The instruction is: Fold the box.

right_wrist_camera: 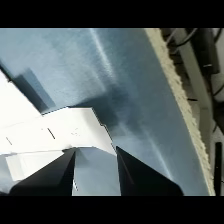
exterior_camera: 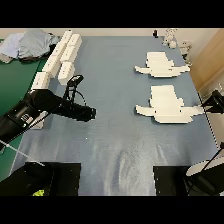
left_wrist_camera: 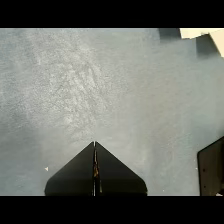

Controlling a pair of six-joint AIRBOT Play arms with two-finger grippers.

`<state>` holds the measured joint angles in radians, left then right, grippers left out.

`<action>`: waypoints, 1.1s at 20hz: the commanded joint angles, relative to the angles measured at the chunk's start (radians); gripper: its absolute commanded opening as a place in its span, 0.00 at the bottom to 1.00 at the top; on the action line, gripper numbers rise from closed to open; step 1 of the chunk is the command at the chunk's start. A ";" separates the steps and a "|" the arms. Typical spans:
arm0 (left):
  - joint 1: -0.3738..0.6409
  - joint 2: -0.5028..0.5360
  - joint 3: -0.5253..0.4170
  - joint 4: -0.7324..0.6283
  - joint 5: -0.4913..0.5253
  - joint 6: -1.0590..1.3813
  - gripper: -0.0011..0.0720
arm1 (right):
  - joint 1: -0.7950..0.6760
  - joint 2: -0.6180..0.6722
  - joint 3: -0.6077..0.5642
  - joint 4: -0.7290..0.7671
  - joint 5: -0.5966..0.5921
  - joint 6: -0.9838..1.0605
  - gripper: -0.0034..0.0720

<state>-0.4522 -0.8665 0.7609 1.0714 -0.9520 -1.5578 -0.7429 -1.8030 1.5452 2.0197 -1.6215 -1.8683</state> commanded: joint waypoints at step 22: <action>0.341 -0.001 0.000 -0.107 -0.155 0.172 0.47 | 0.400 0.547 -0.721 0.210 0.177 0.010 0.04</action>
<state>-0.1829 -0.8665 0.7605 0.9829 -1.0489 -1.4788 -0.4248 -1.4765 1.0809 2.2295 -1.5566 -1.9457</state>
